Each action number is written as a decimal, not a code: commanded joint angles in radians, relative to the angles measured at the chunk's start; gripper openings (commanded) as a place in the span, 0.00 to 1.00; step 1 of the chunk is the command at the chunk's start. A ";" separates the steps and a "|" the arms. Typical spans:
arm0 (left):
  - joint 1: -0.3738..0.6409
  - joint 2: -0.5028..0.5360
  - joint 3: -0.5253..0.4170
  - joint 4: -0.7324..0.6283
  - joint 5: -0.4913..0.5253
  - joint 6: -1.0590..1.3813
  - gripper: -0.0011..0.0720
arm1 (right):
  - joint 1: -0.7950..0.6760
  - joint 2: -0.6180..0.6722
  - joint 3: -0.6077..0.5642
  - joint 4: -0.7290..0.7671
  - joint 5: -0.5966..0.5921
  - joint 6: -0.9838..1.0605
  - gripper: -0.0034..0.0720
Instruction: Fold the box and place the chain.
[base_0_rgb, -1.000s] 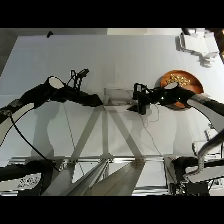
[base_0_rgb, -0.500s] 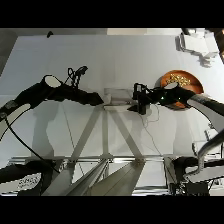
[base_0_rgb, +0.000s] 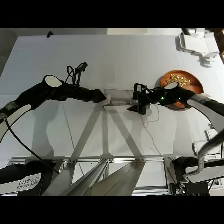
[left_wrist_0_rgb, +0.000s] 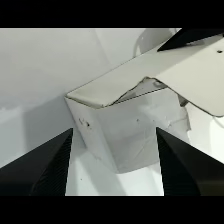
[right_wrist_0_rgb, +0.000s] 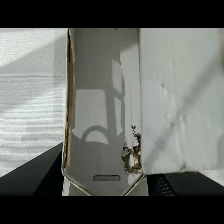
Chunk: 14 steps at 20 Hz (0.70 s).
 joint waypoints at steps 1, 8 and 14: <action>-0.027 -0.024 -0.001 -0.002 0.025 0.002 0.81 | 0.000 0.000 0.000 0.000 0.000 0.000 0.57; -0.077 -0.078 -0.001 0.027 0.128 -0.049 0.81 | 0.000 0.000 0.000 0.000 0.000 0.000 0.57; -0.089 -0.073 0.000 0.084 0.163 -0.109 0.81 | 0.000 0.000 0.000 0.000 0.000 0.000 0.57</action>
